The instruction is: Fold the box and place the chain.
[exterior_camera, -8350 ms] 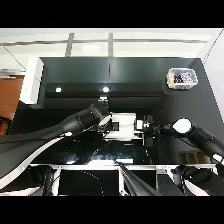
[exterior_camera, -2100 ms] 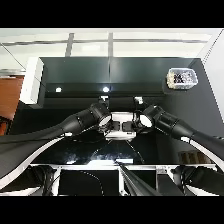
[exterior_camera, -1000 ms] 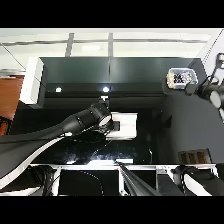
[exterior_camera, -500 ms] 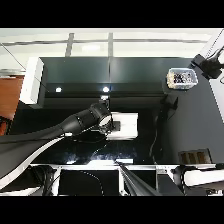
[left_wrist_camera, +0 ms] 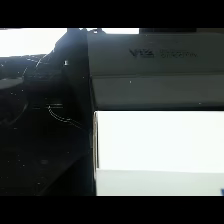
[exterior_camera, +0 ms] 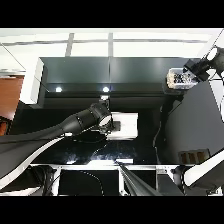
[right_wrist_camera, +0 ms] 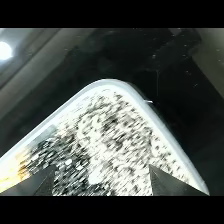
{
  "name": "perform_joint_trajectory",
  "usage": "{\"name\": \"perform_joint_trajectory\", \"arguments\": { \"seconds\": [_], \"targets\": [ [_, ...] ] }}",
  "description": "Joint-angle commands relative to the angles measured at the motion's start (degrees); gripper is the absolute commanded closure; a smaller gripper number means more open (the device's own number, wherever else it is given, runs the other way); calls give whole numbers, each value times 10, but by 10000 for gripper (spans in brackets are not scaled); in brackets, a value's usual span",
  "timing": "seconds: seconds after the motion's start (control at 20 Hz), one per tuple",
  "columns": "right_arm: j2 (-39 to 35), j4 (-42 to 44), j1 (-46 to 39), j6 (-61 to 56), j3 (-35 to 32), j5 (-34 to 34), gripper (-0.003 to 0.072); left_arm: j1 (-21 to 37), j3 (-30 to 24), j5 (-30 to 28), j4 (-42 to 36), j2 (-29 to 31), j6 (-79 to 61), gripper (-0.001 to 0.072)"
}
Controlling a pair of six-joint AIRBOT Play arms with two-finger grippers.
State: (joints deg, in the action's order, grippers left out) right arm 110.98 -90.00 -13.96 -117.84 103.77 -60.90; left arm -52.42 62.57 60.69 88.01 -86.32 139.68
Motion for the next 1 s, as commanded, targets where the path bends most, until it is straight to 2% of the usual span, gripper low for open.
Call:
{"name": "perform_joint_trajectory", "arguments": {
  "seconds": [0.0, 0.05, 0.1, 0.15, 0.25, 0.35, 0.4, 0.45, 0.6, 0.75, 0.95],
  "targets": [
    [18, 4, -9, -2, 6, 14, -9, 0, 0, 0, -2, 0, 0, 682],
    [20, 4, -11, -2, 6, 23, -9, 0, 0, 0, -2, 0, 0, 682],
    [21, 4, -11, -2, 6, 31, 42, 0, 0, 0, -2, 0, 0, 682],
    [22, 6, -10, -2, 6, 37, 49, 0, 0, 0, -2, 0, 0, 682],
    [27, 22, -10, -2, 6, 35, 163, 0, 0, 0, -2, 0, 0, 682],
    [29, 35, -10, -1, 6, 29, 190, 0, 0, 0, -2, 0, 0, 682],
    [29, 40, -10, 3, 7, 26, 434, 0, 0, 0, -2, 0, 0, 683],
    [29, 54, -11, 23, 9, 20, 627, 0, 0, -1, -2, 0, 0, 682],
    [28, 73, -11, 49, 18, -11, 647, 0, 0, -1, -2, 0, 0, 682],
    [19, 74, -16, 112, 59, -63, 648, 0, 0, 0, -2, 0, 0, 682],
    [-48, 79, -19, 248, 90, -111, 649, 0, 0, 0, -2, 0, 0, 682]
  ]
}}
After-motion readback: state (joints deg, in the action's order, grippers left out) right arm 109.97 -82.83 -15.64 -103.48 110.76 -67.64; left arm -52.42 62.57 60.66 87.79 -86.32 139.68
